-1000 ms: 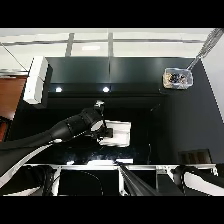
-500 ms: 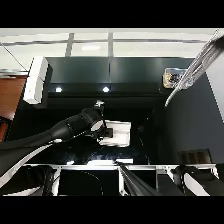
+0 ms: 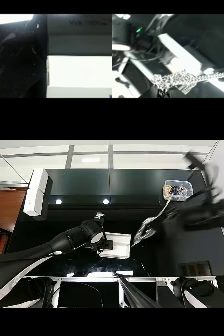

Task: Fold the box and place the chain.

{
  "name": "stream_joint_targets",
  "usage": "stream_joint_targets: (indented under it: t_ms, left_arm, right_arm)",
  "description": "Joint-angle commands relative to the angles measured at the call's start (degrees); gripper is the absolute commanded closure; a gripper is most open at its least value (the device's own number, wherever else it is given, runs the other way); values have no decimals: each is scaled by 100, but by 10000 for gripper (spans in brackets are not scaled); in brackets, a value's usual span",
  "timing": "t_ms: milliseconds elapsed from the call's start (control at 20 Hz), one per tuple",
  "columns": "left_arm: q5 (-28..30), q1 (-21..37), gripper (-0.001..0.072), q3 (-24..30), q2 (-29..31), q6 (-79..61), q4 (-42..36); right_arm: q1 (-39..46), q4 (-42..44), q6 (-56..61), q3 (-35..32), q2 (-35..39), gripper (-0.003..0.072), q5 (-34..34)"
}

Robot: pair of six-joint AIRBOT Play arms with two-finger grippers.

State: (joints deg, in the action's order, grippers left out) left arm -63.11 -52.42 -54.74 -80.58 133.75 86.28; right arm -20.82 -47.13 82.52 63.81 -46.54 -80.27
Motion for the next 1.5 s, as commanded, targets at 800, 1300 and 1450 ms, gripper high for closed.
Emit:
stream_joint_targets:
  t_ms: [800,1300,1450]
  left_arm:
    - [-2,0,681,0,0,0,0]
    - [2,0,681,0,-2,0,2]
    - [0,0,681,0,-2,0,0]
  right_arm:
    - [-916,-992,1200,-2096,37,674,1934]
    - [-514,-249,1128,-2210,675,675,1165]
    - [-984,323,1091,-2253,393,675,2251]
